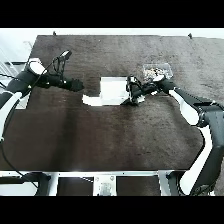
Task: Fold the box and place the chain.
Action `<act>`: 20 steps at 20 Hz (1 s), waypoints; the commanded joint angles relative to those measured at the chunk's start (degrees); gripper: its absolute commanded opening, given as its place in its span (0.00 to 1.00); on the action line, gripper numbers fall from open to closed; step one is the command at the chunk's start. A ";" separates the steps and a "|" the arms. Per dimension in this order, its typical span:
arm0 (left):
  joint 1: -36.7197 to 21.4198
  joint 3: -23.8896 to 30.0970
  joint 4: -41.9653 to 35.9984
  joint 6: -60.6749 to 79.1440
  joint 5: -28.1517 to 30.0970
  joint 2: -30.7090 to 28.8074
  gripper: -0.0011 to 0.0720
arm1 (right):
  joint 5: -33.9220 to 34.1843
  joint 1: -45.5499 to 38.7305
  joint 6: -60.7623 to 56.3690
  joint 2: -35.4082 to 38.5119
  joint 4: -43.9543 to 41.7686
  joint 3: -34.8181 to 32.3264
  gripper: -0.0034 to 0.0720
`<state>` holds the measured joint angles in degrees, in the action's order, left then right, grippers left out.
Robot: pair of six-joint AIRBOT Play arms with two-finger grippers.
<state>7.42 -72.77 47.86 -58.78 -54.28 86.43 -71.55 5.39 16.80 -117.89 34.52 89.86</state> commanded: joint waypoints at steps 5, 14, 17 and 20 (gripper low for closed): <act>-2.27 4.02 1.09 -8.72 -2.23 -0.04 0.04 | -0.02 0.02 -0.02 -0.04 0.00 0.00 0.70; -8.31 4.04 -12.52 -8.68 -7.91 5.40 0.04 | -0.04 0.02 -0.02 -0.04 0.00 0.00 0.70; -8.31 4.04 -12.24 -8.70 -6.93 7.93 0.04 | -0.04 0.02 -0.02 -0.04 0.00 0.00 0.70; -8.35 4.09 -11.08 -8.96 -5.49 9.94 0.04 | -0.04 0.02 0.00 -0.04 0.00 0.00 0.70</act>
